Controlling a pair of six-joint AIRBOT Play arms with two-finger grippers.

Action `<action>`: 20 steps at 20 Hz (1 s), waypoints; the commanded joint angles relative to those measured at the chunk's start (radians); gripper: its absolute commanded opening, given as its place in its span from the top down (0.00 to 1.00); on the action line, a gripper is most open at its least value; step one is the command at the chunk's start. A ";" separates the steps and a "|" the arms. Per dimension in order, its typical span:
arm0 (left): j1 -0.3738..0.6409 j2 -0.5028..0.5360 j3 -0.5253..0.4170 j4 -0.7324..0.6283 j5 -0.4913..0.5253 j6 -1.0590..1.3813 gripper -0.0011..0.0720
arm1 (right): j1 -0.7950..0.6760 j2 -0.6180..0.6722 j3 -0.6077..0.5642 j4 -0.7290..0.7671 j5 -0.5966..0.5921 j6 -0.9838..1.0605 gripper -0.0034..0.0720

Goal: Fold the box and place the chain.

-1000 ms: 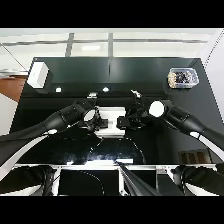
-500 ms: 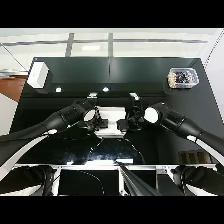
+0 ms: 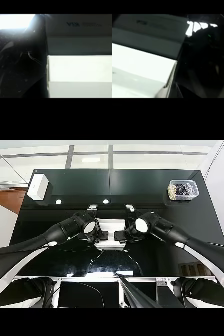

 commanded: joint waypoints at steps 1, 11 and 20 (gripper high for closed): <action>0.000 0.000 0.000 0.000 0.002 0.000 0.95 | 0.044 -0.053 0.047 -0.088 0.081 0.103 0.48; 0.000 0.000 0.000 0.000 0.002 0.000 0.95 | 0.075 -0.099 0.101 -0.171 0.136 0.145 0.48; 0.000 0.000 0.000 0.000 0.003 0.000 0.95 | 0.073 -0.141 0.151 -0.193 0.145 0.214 0.56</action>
